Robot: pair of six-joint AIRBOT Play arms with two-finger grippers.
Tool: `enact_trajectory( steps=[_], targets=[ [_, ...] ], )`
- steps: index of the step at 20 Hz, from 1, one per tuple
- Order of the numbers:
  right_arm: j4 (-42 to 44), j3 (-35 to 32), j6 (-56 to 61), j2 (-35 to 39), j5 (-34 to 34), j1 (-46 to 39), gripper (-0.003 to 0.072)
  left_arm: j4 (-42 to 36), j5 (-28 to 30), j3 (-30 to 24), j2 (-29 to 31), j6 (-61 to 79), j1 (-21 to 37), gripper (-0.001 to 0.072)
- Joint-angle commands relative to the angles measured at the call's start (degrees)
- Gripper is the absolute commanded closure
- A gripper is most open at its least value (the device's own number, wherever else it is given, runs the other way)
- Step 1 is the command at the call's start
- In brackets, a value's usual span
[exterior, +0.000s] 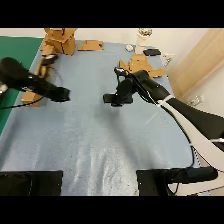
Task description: Fold the box.
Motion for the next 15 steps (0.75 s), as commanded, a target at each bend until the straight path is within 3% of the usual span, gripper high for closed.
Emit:
enact_trajectory(
  steps=[1,4,15],
  targets=[
    [1.8,7.4,-1.0,-5.4,-3.4,0.0,0.0682,1.0,0.4,4.4,-8.6,-6.1,-7.5,0.0697],
    [4.5,8.5,-1.0,-6.8,-2.3,0.0,0.0682,0.8,1.6,4.4,-11.4,-6.6,-9.2,0.0697],
    [4.8,8.5,-1.0,-6.8,-3.7,0.0,0.0682,0.4,1.6,4.4,-11.4,-6.4,-9.4,0.0696]
  ],
)
